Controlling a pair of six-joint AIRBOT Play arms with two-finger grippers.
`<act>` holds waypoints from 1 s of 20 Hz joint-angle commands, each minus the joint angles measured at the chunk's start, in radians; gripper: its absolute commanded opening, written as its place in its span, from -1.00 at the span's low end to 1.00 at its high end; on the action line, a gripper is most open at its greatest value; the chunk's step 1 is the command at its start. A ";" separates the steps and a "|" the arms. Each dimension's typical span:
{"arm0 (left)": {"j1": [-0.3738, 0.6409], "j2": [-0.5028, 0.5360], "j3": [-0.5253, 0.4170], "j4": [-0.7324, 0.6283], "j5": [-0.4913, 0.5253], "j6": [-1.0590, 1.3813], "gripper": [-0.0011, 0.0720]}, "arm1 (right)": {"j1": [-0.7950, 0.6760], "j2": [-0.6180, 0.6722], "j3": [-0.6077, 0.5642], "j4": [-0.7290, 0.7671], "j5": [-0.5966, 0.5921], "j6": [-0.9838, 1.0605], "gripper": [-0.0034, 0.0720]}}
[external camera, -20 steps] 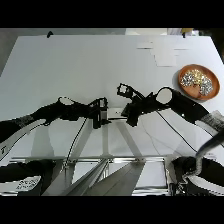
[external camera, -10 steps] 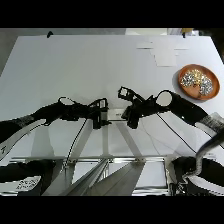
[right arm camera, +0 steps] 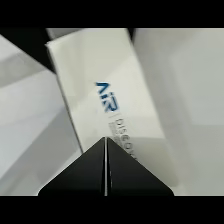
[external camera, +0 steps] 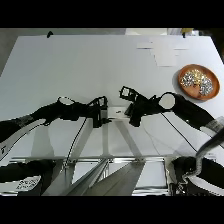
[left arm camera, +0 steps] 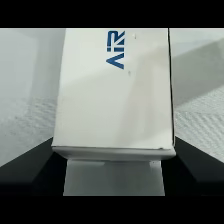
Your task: Fold the box and place the chain.
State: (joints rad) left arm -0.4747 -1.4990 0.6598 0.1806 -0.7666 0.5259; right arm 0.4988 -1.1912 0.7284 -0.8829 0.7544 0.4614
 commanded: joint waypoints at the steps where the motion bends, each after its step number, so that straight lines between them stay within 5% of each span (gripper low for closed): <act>1: 0.000 0.000 0.000 0.011 -0.008 0.006 -0.93 | -0.038 0.045 0.003 0.028 -0.034 0.001 -0.86; 7: 0.000 0.000 0.000 0.011 -0.008 0.006 -0.93 | -0.106 0.045 0.002 0.016 0.139 0.000 -0.86; 20: 0.000 0.000 0.000 0.011 -0.008 0.006 -0.93 | -0.106 -0.004 -0.050 -0.002 0.111 0.000 -0.87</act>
State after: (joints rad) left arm -0.4744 -1.4994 0.6598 0.1955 -0.7719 0.5354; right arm 0.3927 -1.1854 0.6830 -0.8707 0.8581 0.4618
